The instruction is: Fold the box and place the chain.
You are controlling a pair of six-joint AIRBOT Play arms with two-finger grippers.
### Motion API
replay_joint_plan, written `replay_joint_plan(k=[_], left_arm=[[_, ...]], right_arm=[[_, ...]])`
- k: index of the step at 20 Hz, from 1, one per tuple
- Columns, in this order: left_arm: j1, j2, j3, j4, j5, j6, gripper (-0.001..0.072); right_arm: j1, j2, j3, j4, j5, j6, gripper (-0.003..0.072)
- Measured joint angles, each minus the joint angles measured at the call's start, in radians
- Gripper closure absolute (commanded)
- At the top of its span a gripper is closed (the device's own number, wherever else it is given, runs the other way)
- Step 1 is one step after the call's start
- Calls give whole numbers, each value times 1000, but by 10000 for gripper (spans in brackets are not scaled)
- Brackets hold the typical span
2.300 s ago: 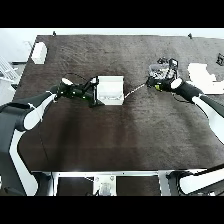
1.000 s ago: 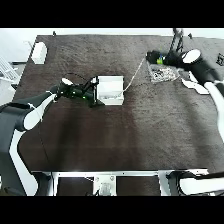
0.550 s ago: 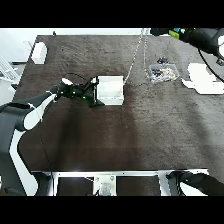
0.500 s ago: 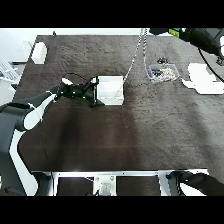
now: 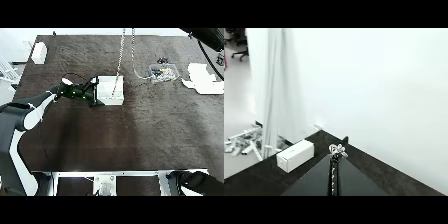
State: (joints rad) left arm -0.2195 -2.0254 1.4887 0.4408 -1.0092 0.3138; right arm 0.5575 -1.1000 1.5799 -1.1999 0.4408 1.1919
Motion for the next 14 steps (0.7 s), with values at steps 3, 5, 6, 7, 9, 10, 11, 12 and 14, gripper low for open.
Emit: replay_joint_plan(k=[3, 5, 6, 7, 9, 10, 11, 12, 14], left_arm=[[0, 0, 0, 0, -1, 0, 302], [0, 0, 0, 0, -1, 0, 302], [0, 0, 0, 0, -1, 0, 302], [0, 0, 0, 0, -1, 0, 302], [0, 0, 0, 0, -1, 0, 303], [0, 0, 0, 0, -1, 0, 302], [0, 0, 0, 0, -1, 0, 302], [0, 0, 0, 0, -2, 0, 302], [0, 0, 0, 0, -2, 0, 302]], right_arm=[[21, -17, -9, -11, 0, 0, 679], [27, -25, -32, -13, 0, 4, 678], [30, -27, -49, -14, 0, 10, 678], [30, -29, -68, -15, 0, 16, 678], [31, -32, -115, -16, -2, 29, 678], [31, -33, -142, -16, -9, 39, 678], [31, -35, -168, -16, -19, 49, 678], [31, -39, -197, -16, -32, 61, 678], [27, -48, -254, -16, -71, 84, 678]])
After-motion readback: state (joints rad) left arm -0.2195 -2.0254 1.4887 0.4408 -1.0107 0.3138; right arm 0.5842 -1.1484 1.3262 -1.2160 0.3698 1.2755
